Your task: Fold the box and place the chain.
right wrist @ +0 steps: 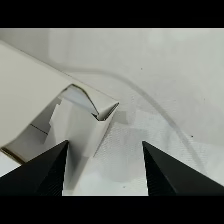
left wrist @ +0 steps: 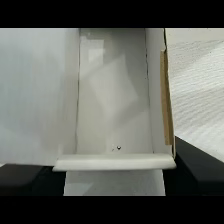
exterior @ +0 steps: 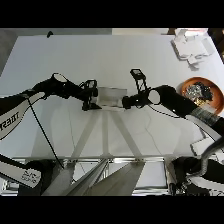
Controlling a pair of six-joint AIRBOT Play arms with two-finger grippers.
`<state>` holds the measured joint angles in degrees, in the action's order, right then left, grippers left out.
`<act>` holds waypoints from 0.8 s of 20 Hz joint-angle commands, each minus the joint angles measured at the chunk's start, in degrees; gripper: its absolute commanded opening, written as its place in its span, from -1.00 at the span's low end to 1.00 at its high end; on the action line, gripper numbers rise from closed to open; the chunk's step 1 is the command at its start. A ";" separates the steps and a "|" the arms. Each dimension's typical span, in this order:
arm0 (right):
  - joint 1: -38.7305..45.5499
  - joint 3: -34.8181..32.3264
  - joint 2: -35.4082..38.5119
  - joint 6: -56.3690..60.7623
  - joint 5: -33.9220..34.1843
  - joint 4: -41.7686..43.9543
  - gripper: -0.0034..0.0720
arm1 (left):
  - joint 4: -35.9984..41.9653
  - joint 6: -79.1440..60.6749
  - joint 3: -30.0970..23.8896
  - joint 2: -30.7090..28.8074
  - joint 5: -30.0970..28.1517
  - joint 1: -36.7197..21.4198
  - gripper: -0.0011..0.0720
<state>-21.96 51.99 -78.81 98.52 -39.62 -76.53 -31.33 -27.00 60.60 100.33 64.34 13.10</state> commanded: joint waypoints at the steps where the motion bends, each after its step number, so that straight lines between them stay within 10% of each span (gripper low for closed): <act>1: -2.62 3.04 -1.68 9.14 -3.30 -4.96 0.46 | 0.00 0.00 0.02 -0.04 0.00 -0.04 -0.10; 16: -7.52 16.35 -11.13 26.01 -19.43 -19.19 0.46 | 0.00 0.00 0.02 -0.04 -0.04 -0.04 -0.10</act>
<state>-28.80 66.43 -88.23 123.24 -56.55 -95.15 -31.31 -26.98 60.60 100.33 64.31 13.10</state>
